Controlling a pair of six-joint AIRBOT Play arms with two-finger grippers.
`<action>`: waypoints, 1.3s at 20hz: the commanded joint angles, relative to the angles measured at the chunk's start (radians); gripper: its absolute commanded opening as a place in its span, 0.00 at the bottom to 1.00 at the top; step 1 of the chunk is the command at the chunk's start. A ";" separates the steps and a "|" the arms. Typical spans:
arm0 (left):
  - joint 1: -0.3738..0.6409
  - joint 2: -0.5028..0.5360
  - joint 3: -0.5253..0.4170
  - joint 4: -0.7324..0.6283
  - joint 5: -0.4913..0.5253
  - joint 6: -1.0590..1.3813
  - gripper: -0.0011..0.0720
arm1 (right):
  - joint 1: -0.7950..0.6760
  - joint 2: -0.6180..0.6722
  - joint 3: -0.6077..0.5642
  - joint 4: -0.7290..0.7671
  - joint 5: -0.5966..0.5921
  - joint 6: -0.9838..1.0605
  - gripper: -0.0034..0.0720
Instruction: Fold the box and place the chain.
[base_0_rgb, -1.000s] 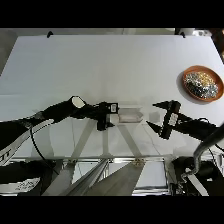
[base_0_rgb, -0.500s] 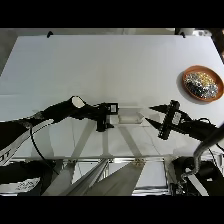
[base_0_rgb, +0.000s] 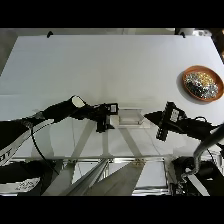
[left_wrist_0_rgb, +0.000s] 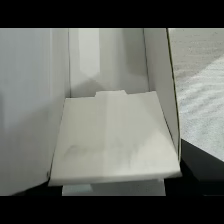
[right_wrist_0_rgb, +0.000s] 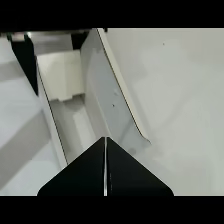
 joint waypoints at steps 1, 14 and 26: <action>-0.001 -0.001 0.000 0.003 -0.003 0.000 0.54 | 0.004 -0.074 0.000 0.148 -0.061 -0.070 0.06; -0.001 -0.001 0.000 0.003 -0.003 0.000 0.54 | 0.043 -0.485 0.000 0.393 -0.396 -0.133 0.06; 0.000 -0.001 0.000 0.003 -0.003 0.000 0.54 | 0.043 -0.521 0.000 0.370 -0.300 -0.089 0.06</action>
